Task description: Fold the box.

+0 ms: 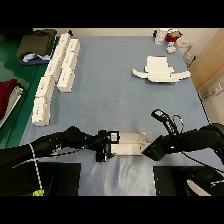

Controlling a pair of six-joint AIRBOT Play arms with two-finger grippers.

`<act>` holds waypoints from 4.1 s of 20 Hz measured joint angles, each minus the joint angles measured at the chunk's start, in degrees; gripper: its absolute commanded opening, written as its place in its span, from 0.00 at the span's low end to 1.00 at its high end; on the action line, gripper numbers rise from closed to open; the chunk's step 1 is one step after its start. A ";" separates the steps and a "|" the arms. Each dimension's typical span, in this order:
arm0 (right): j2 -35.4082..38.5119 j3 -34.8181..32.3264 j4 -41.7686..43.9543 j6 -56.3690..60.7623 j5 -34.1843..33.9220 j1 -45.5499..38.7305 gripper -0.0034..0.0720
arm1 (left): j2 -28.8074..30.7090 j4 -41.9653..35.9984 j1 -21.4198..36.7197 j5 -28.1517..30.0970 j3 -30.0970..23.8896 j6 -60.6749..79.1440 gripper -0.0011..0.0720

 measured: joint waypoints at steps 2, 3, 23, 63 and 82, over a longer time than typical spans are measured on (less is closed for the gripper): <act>-2.69 -0.22 8.28 6.27 5.14 2.01 0.34 | 0.00 -0.02 0.02 0.00 0.00 -0.02 0.72; -4.22 -0.04 11.63 8.55 8.57 3.37 0.34 | 0.00 -0.02 0.00 0.00 0.00 0.00 0.72; -27.91 4.90 16.94 10.49 31.21 4.26 0.34 | 0.00 -0.04 0.02 0.02 0.00 -0.04 0.72; -4.68 -3.78 -11.39 -50.01 16.13 10.25 0.82 | 0.00 -0.02 0.02 -0.02 0.00 0.00 0.72; -3.72 0.00 -35.87 -11.23 2.84 10.19 0.05 | 0.00 -0.02 0.00 -0.04 0.00 0.00 0.72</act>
